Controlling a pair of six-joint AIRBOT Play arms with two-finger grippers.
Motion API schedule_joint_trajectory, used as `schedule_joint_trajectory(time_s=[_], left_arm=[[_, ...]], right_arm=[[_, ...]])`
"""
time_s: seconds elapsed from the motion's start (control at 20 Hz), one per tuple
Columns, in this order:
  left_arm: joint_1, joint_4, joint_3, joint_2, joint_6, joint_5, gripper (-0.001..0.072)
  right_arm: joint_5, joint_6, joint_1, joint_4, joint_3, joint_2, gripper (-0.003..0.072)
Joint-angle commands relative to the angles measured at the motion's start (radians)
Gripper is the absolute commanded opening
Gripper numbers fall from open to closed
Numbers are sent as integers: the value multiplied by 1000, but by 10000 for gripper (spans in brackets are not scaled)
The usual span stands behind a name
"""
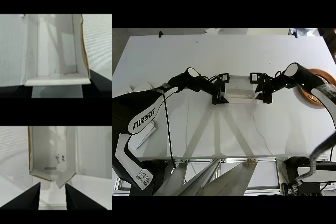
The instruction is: Fold the box and place the chain.
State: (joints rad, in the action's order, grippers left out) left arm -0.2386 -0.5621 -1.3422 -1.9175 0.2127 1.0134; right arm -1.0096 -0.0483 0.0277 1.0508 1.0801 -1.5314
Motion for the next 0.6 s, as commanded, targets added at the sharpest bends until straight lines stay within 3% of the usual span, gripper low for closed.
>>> schedule_joint_trajectory(time_s=[0.0, 0.25, 0.35, 0.45, 0.55], left_arm=[[0, 0, 0, 0, 0, 0, 438], [0, 0, 0, 0, 0, 0, 438], [0, 0, 0, 0, 0, 0, 438], [0, 0, 0, 0, 0, 0, 438], [0, 0, 0, 0, 0, 0, 438]], right_arm=[[10, -14, -31, -12, 0, -6, 288], [77, -13, -84, -2, 0, -14, 216], [98, -13, -95, -3, 0, -13, 152], [111, -12, -101, -8, 0, -13, 160], [112, 2, -101, -21, 0, -13, 242]])
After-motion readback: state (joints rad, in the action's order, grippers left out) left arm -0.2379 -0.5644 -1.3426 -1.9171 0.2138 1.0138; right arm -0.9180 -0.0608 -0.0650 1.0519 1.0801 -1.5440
